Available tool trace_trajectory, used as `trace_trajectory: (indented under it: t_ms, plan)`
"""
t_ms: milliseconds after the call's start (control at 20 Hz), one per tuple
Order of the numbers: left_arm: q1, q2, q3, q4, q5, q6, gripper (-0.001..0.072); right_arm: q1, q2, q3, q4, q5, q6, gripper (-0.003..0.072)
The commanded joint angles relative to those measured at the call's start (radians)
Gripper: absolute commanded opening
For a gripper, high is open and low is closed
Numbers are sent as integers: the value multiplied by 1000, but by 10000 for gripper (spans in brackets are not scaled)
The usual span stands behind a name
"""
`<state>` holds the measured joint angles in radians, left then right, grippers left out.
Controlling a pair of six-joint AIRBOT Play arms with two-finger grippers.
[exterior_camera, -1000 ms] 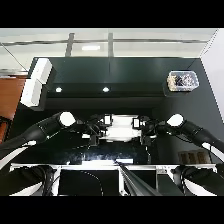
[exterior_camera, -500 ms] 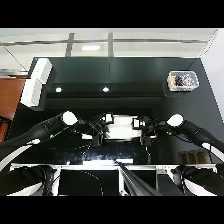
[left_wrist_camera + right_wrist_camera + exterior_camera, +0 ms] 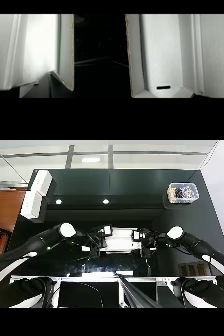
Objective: Fold the box and place the chain.
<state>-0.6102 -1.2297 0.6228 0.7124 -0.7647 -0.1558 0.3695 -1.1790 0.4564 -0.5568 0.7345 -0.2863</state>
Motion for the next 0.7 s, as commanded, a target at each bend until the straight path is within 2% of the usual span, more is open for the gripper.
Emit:
trace_trajectory:
  t_ms: [0,150,250,350,450,650]
  plan:
    - [91,101,3,217,-42,-278,28,1,0,0,-2,2,-2,491]
    - [302,214,3,393,-136,-800,29,1,0,0,-1,2,-2,491]
    - [471,230,0,393,-238,-1004,29,1,0,0,-2,2,-2,491]
    - [601,228,-35,307,-313,-1091,29,1,0,0,-2,2,-2,491]
    - [671,218,-114,202,-346,-1149,28,1,0,0,-1,2,-2,492]
    - [685,111,-238,-20,-327,-1126,28,1,0,0,-1,2,-2,491]
